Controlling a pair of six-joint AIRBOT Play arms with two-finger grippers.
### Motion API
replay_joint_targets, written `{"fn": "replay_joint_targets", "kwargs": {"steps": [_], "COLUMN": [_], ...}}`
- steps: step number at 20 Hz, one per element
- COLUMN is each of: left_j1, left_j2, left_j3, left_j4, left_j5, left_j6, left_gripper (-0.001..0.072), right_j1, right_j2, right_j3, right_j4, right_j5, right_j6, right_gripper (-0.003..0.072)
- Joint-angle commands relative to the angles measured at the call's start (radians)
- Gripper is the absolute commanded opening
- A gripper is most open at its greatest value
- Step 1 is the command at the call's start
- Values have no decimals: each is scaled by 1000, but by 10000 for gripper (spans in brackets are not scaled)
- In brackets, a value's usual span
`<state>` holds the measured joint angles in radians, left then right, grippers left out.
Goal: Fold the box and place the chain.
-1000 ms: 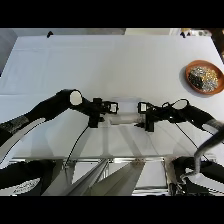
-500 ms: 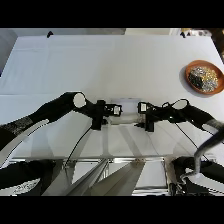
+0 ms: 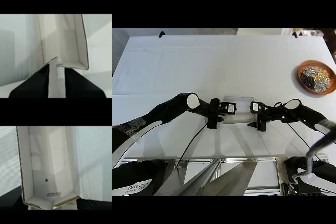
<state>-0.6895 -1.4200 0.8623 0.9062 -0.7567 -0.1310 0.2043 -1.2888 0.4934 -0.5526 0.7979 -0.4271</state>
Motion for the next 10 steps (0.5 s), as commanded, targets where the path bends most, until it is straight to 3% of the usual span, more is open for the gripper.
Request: {"fn": "replay_joint_targets", "kwargs": {"steps": [1,4,5,6,7,10], "left_j1": [-16,-19,-19,-19,-19,-19], "left_j2": [-8,-13,-13,-13,-13,-13], "left_j3": [0,0,0,0,0,0], "left_j4": [-42,-47,-47,-47,-54,-61], "left_j5": [51,41,34,26,16,-9], "left_j6": [0,-13,-16,-16,-16,-16], "left_gripper": [191,225,274,367,403,419], "right_j1": [0,0,0,0,0,0], "right_j2": [1,1,1,1,1,1], "right_j3": [0,0,0,0,0,0], "right_j4": [0,0,0,0,0,0], "right_j5": [3,3,3,3,3,3], "right_j6": [0,0,0,0,0,0], "right_gripper": [378,378,378,378,378,378]}}
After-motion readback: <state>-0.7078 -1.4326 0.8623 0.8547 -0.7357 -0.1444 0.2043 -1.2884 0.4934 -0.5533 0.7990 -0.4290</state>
